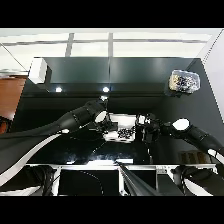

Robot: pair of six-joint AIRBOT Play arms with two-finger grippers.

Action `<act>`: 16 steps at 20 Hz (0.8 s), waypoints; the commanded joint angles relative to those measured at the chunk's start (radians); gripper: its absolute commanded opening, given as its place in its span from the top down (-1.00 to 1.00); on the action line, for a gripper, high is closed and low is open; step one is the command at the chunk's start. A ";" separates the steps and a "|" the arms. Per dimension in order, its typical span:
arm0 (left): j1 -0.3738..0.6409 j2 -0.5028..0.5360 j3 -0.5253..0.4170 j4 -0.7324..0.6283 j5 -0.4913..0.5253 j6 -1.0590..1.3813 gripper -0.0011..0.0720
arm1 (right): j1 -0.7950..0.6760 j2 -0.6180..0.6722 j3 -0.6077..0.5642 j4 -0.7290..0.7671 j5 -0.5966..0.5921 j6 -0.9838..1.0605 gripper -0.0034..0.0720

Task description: Fold the box and place the chain.

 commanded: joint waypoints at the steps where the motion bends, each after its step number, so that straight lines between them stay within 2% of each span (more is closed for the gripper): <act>1: 0.000 0.000 0.000 0.000 0.001 0.000 0.88 | 0.001 0.000 0.003 0.004 0.000 0.017 0.75; 4: 0.000 0.000 0.000 0.000 0.000 0.000 0.88 | -0.019 0.022 0.026 -0.004 -0.006 0.103 0.80; 7: 0.000 0.000 0.000 0.000 0.000 0.000 0.88 | -0.095 0.088 0.056 -0.074 0.021 0.220 0.80; 10: 0.000 0.000 0.000 0.000 0.000 0.000 0.88 | -0.180 0.201 0.074 -0.138 0.116 0.328 0.80; 14: 0.000 0.000 0.000 0.000 0.000 0.000 0.88 | -0.230 0.380 0.108 -0.137 0.314 0.499 0.80; 16: 0.000 0.000 0.000 0.000 0.000 0.000 0.88 | -0.227 0.448 0.142 -0.091 0.383 0.561 0.80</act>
